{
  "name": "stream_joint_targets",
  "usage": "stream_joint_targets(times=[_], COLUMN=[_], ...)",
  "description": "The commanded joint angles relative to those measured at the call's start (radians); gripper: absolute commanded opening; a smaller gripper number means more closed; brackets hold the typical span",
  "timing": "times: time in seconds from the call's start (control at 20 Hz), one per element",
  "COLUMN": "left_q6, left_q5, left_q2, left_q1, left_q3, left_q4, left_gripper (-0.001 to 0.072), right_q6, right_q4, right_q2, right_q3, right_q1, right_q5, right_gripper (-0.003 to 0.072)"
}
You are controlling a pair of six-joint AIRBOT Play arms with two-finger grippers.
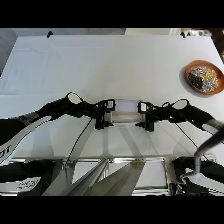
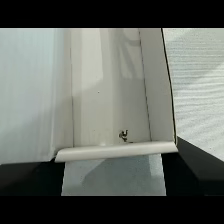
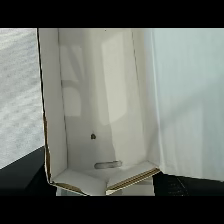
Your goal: Fold the box and place the chain.
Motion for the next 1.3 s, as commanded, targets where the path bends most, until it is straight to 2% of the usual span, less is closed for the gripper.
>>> stream_joint_targets(times=[0.0, 0.85, 0.9, 0.95, 1.0, 1.25], left_q6=[0.0, 0.0, 0.0, 0.0, 0.0, 0.0], left_q5=[-0.003, -0.003, -0.003, -0.003, -0.003, -0.003], left_q2=[0.0, 0.0, 0.0, 0.0, 0.0, 0.0], left_q1=[0.0, 0.0, 0.0, 0.0, 0.0, 0.0], left_q3=[0.0, 0.0, 0.0, 0.0, 0.0, 0.0], left_q4=[-0.001, -0.001, -0.001, -0.001, -0.001, -0.001], left_gripper=[0.0333, 0.0334, 0.0334, 0.0334, 0.0334, 0.0334], right_q6=[0.0, 0.0, 0.0, 0.004, 0.017, 0.221], right_q4=[0.0, -0.002, -0.001, -0.005, -0.013, -0.151], right_q2=[0.0, 0.0, 0.001, 0.006, 0.016, 0.116], right_q3=[0.0, 0.0, 0.0, 0.0, 0.0, 0.0], right_q1=[0.0, 0.0, 0.0, -0.002, -0.005, -0.075], right_q5=[0.0, 0.024, 0.018, 0.019, 0.019, 0.065], right_gripper=[0.0378, 0.0378, 0.0425, 0.0634, 0.0695, 0.0696])
